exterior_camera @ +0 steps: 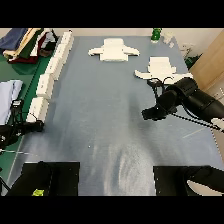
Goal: Fold the box.
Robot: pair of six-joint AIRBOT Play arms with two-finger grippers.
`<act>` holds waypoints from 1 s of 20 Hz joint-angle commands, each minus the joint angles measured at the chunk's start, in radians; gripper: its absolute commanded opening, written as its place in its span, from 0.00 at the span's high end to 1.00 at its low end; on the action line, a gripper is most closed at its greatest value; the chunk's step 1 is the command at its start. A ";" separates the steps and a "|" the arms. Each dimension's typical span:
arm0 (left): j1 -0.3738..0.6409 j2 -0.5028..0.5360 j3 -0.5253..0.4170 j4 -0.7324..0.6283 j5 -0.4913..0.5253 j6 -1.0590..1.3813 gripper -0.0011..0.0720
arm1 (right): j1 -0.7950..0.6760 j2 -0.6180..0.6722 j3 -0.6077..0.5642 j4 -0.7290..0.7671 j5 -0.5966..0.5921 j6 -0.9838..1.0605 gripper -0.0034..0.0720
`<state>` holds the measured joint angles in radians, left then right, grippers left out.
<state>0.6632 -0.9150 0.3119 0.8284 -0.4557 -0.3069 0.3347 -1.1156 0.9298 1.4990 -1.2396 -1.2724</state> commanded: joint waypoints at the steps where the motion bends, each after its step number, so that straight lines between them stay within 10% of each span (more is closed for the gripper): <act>1: -0.023 -0.002 0.001 -0.025 0.000 0.002 0.45 | 0.000 -0.001 0.001 0.000 0.000 0.000 0.95; 10: -0.096 -0.028 0.001 -0.024 0.026 0.002 0.44 | 0.000 0.000 0.001 0.000 0.000 0.000 0.95; 12: -0.096 -0.029 0.001 -0.024 0.038 -0.001 0.02 | 0.000 0.000 0.001 0.000 0.000 0.000 0.95; 17: -0.094 0.042 0.001 0.019 0.017 -0.060 0.02 | 0.000 -0.001 0.001 0.000 0.000 0.000 0.95; 20: -0.094 0.183 0.012 0.312 -0.171 -0.283 0.02 | 0.000 -0.001 0.001 0.000 0.000 0.000 0.95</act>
